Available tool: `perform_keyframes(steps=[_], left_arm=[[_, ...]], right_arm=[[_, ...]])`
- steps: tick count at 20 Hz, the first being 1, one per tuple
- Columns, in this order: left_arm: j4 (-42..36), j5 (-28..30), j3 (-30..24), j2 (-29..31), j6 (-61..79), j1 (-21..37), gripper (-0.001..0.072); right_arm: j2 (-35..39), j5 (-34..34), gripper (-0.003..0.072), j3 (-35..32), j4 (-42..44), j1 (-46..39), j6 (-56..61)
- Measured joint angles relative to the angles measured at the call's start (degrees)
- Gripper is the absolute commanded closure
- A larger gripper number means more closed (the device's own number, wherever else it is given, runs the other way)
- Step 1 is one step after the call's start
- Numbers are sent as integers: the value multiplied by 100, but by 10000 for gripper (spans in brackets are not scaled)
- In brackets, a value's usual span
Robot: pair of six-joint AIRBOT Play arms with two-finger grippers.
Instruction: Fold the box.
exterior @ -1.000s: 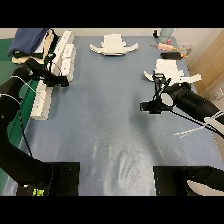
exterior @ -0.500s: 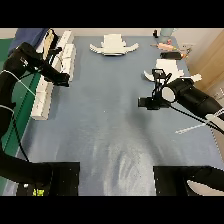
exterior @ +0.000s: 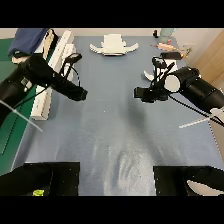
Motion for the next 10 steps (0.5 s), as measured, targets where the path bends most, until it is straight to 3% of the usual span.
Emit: perform_keyframes(steps=[4, 10], left_arm=[[-2, 173, -503, 533, -291, -332, 695], [-7, 264, -673, 721, -420, -442, 694]], right_arm=[[-4, 4, 683, 26, 203, 0, -2], [-4, 7, 683, 33, 289, 0, -2]])
